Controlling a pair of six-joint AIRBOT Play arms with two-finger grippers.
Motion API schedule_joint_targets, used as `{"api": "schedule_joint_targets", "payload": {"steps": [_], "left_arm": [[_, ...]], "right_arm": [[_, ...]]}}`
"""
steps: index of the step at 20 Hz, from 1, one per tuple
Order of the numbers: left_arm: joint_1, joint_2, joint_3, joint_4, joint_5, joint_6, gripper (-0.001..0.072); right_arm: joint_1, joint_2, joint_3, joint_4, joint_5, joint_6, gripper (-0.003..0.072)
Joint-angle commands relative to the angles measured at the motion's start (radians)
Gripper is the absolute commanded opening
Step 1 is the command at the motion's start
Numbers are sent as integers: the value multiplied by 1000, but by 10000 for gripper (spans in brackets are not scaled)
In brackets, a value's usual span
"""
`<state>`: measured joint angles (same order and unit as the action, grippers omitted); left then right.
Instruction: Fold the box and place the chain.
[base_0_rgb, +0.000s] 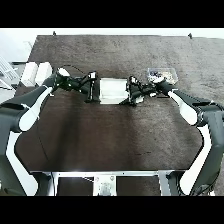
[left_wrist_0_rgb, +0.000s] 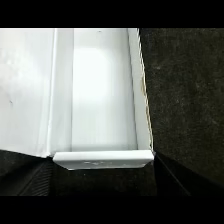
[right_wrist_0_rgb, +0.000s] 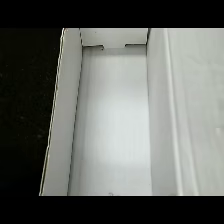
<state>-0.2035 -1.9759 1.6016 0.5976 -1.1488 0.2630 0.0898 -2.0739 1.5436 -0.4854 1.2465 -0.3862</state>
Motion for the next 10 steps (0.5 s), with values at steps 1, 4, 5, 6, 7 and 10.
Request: {"api": "schedule_joint_targets", "payload": {"steps": [1, 4, 5, 6, 7, 10], "left_arm": [[1, -2, 0, 0, -14, -4, 720], [-2, -10, 0, -14, -10, -12, 720], [-5, -16, 0, -26, -5, -11, 720], [-9, -22, 0, -34, 7, -11, 720], [-16, -24, 0, -34, 24, -11, 720], [-31, -38, 0, -48, 42, -11, 720]], "right_arm": [[1, 1, 0, -1, 0, 0, 590], [1, 1, 0, -1, 0, 0, 590], [1, 1, 0, -1, 0, 0, 590], [0, 1, 0, -1, 0, 0, 590], [0, 1, 0, -1, 0, 0, 590], [1, 1, 0, -1, 0, 0, 590]]}}
